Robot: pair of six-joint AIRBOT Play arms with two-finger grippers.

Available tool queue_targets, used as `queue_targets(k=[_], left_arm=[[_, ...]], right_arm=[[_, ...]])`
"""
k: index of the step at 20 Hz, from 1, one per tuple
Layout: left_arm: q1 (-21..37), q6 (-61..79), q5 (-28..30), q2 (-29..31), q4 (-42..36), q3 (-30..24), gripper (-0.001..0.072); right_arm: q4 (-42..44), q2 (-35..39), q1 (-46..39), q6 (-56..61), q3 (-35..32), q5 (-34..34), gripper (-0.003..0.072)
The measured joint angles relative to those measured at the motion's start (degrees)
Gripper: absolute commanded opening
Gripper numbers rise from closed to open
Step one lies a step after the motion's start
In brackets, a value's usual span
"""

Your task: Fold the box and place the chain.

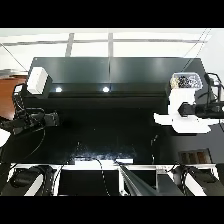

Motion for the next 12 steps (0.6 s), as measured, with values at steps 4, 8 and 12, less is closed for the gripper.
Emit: queue_targets(k=[4,8,12], left_arm=[[-0.02,0.13,-2.05,0.0,-0.04,0.0,0.0697],[-0.02,-0.11,-2.84,0.0,-0.04,0.0,0.0697],[-0.02,-0.26,-2.82,0.0,-0.04,0.0,0.0696]], right_arm=[[-3.32,-0.83,-10.99,1.84,1.11,1.33,0.0692],[-3.72,-3.74,-23.08,3.5,2.56,-3.76,0.0694],[3.04,-10.03,-37.66,2.29,7.06,-8.24,0.0694]])
